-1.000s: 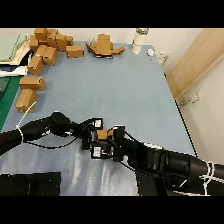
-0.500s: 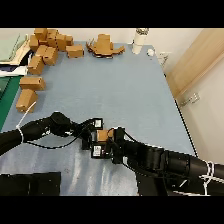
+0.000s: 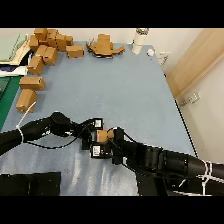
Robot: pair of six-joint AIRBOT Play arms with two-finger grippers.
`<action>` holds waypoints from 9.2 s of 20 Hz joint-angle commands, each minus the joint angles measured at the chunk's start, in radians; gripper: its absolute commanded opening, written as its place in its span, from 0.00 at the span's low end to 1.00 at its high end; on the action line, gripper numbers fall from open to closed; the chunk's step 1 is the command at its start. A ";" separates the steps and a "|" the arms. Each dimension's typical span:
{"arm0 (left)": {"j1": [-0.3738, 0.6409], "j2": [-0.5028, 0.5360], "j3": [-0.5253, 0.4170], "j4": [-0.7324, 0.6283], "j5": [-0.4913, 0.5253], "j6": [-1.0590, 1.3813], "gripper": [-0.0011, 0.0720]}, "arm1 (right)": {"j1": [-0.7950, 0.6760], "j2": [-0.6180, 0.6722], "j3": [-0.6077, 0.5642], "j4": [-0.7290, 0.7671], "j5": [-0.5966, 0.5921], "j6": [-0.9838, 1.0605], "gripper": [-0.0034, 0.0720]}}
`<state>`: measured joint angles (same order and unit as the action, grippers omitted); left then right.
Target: Fold the box.
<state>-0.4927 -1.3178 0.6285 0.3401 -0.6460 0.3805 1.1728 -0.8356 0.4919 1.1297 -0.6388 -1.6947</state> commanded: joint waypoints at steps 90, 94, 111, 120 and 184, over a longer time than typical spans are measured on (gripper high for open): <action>0.000 0.000 0.001 0.000 0.000 0.000 0.64 | -1.053 -0.079 -0.207 1.691 -0.428 -0.631 0.05; 0.000 0.000 0.001 0.000 0.000 0.000 0.64 | -1.009 -0.040 -0.172 1.707 -0.454 -0.620 0.05; 0.000 0.000 0.001 0.000 0.000 0.000 0.64 | -0.702 -0.069 -0.161 1.698 -0.097 -0.451 0.05; 0.000 0.000 0.001 0.000 0.000 0.000 0.64 | -0.697 -0.088 -0.161 1.684 -0.098 -0.451 0.05; 0.145 0.185 0.000 0.103 0.288 -0.485 0.64 | -0.903 -0.592 0.641 0.613 -0.339 0.056 0.05</action>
<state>-0.3882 -1.1351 0.6285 0.4229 -0.3740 0.0319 0.2703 -1.4269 1.1324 1.7428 -0.9779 -1.6390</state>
